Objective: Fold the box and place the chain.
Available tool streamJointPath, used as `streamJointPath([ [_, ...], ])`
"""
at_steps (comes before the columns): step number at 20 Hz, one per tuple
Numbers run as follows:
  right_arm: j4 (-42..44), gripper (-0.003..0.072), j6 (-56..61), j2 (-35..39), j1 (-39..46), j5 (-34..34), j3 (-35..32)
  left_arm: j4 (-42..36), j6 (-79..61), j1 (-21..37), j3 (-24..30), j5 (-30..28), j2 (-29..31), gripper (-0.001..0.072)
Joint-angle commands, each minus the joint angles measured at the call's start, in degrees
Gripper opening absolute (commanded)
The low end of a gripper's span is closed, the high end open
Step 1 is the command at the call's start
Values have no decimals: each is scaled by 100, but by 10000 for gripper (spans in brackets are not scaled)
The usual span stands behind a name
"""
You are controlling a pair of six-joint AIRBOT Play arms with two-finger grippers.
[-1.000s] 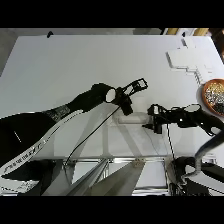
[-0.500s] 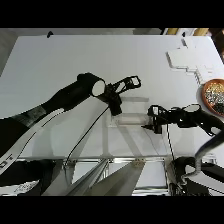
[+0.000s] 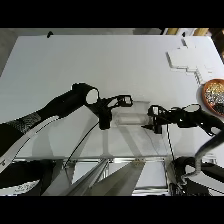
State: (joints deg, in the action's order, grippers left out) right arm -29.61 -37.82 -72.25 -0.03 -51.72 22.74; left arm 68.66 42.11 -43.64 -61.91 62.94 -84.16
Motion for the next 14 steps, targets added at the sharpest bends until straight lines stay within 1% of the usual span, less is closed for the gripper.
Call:
streamJointPath([
  [1, 4, 458, 4, 0, 0, 2, 0, -48, -824, 52, 125, 87, 15, 193],
  [3, 4, 458, 4, 0, 0, 2, 0, -131, -1574, 52, 225, -214, 15, 285],
  [4, 4, 458, 4, 0, 0, 2, 0, -251, -1880, 52, 289, -435, 15, 293],
  [6, 4, 458, 4, 0, 0, 2, 0, -588, -2271, 52, 411, -890, -4, 292],
  [8, 4, 458, 4, 0, 0, 2, 0, -739, -2306, 50, 531, -1272, -7, 292],
  [12, 4, 458, 4, -2, 0, 2, 0, -793, -2302, 50, 627, -1344, -11, 288],
  [13, 4, 458, 4, 0, 0, 2, 0, -868, -2304, 50, 638, -1349, -22, 269],
  [14, 4, 458, 4, -2, 0, 2, 0, -960, -2304, 44, 651, -1349, -52, 269],
])
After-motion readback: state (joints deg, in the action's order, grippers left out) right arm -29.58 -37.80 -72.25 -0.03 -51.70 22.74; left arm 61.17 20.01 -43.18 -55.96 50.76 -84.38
